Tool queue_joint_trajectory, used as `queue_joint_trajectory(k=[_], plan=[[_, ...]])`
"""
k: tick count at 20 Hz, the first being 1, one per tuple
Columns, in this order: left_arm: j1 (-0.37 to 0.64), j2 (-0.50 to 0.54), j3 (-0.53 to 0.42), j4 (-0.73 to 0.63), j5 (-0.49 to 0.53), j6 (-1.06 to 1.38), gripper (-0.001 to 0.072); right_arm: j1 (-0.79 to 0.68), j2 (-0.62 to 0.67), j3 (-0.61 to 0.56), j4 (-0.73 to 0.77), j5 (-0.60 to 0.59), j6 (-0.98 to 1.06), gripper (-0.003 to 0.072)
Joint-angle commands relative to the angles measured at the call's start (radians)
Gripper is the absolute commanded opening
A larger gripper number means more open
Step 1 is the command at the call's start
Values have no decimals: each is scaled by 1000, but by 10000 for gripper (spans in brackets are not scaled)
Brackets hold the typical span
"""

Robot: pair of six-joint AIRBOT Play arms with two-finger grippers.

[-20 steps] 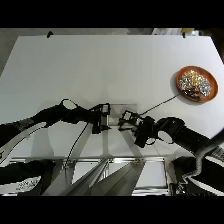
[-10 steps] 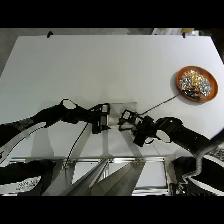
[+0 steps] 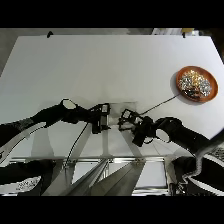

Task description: Fold the box and place the chain.

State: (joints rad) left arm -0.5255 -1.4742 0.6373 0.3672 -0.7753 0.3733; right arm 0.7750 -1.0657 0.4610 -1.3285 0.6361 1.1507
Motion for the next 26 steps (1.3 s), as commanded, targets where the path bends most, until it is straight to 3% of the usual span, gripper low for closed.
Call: queue_joint_trajectory(k=[1,3,4,8,9,11,16,18,26], plan=[[0,0,0,0,1,0,253,1,5,0,56,13,0,151],[0,0,0,0,0,0,253,1,34,0,92,27,0,113],[0,0,0,0,1,0,253,1,54,0,91,31,1,14],[0,0,0,0,0,0,253,1,105,0,20,26,95,16],[0,0,0,0,1,0,253,1,105,0,15,30,102,18],[0,0,0,0,1,0,253,1,104,0,15,27,102,115],[0,0,0,0,0,0,253,1,60,-24,15,6,101,140],[0,0,0,0,1,0,253,1,47,-39,2,-17,103,201],[0,0,0,0,0,0,253,1,36,-44,-3,-90,102,200]])
